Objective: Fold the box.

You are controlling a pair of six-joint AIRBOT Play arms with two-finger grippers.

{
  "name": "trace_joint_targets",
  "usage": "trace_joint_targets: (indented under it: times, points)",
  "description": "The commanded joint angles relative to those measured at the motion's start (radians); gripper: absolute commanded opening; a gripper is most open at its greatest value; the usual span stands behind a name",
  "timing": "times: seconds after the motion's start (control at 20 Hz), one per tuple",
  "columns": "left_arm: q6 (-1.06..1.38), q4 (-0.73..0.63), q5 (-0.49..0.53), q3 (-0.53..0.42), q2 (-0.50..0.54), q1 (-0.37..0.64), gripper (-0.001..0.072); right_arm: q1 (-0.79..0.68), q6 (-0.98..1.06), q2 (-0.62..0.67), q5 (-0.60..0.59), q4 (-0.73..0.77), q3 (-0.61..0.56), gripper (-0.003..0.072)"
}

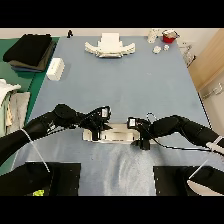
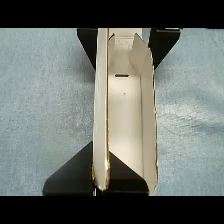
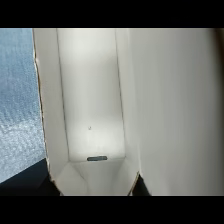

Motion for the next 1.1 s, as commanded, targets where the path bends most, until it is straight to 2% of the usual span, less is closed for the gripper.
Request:
trace_joint_targets:
  times: [0.0,0.2,1.0,1.05]
  points:
    - [0.0,-0.014,-0.004,0.0,0.001,0.0,0.0012,0.001,0.0,0.0,0.0,-0.003,-0.001,0.0504]
    - [0.0,-0.017,-0.037,0.0,0.001,0.0,0.0012,0.001,0.0,0.0,0.0,-0.003,-0.001,0.0504]
    - [0.0,-0.012,-0.035,0.0,0.001,0.0,0.0018,0.001,0.0,0.0,0.0,-0.003,-0.001,0.0504]
    - [-0.001,-0.013,-0.035,0.001,0.001,0.0,0.0179,0.001,0.0,0.0,0.0,-0.003,-0.001,0.0504]
